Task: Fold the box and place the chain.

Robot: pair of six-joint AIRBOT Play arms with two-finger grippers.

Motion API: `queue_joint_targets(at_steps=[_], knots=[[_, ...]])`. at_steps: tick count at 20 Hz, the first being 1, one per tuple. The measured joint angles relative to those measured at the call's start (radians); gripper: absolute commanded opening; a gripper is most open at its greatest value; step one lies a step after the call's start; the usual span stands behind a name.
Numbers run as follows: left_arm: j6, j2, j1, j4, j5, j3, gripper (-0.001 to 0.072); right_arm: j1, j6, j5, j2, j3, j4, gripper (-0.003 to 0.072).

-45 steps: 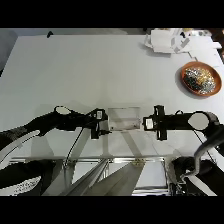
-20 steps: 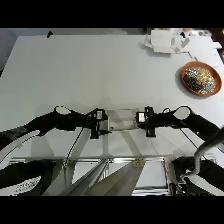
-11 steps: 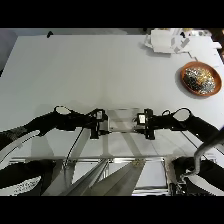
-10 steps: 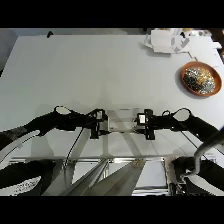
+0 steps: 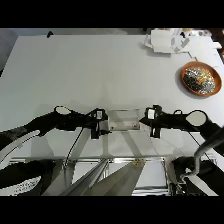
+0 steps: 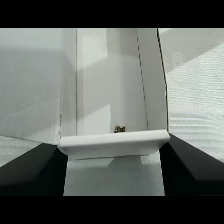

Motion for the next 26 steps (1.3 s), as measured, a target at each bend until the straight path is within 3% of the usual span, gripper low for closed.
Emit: queue_joint_targets(at_steps=[7,10,19,26], knots=[[0.000,0.000,0.000,0.003,-0.001,0.000,0.0109,-0.221,0.743,-0.035,0.056,0.000,-0.218,0.0014],[0.000,0.000,0.000,0.003,-0.001,0.000,0.0109,-0.250,0.927,-0.024,0.010,0.000,-0.280,0.0013],[0.001,0.000,0.000,0.003,-0.001,0.000,0.0109,-0.266,1.010,0.084,-0.216,0.000,-0.129,0.0013],[0.001,0.000,0.000,0.003,-0.001,0.000,0.0109,-0.266,0.919,0.175,-0.264,0.000,0.066,0.0014]])
